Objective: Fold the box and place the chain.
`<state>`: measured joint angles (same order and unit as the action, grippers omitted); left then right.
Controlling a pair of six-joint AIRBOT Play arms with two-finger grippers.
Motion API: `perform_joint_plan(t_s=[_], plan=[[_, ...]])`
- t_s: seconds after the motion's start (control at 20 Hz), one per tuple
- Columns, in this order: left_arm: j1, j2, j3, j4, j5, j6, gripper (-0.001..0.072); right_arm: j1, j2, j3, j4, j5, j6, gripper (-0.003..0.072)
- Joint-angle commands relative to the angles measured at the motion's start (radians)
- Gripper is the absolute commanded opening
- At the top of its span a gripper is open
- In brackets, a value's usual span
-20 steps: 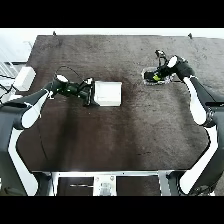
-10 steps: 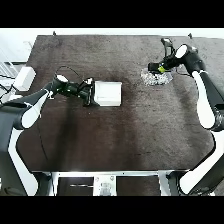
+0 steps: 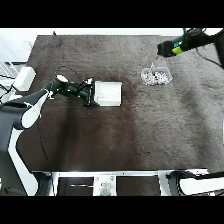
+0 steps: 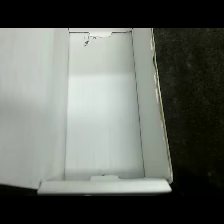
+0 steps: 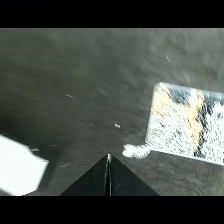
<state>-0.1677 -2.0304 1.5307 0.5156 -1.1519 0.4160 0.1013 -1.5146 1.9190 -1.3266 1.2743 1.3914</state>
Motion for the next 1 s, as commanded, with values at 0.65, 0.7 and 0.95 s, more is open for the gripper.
perform_joint_plan(t_s=[0.65, 0.7, 0.95], plan=[[0.0, 0.0, 0.0, 0.0, 0.0, 0.0, 0.0589, -0.019, 0.093, -0.674, -0.164, -0.525, 0.269, 0.054], [0.0, 0.0, 0.0, 0.0, -0.001, 0.0, 0.0588, -0.032, 0.045, -0.676, -0.112, -0.534, 0.252, 0.0541], [0.0, 0.0, 0.0, 0.0, 0.0, 0.0, 0.0588, -0.023, -0.188, -0.592, -0.035, -0.602, 0.246, 0.054]])
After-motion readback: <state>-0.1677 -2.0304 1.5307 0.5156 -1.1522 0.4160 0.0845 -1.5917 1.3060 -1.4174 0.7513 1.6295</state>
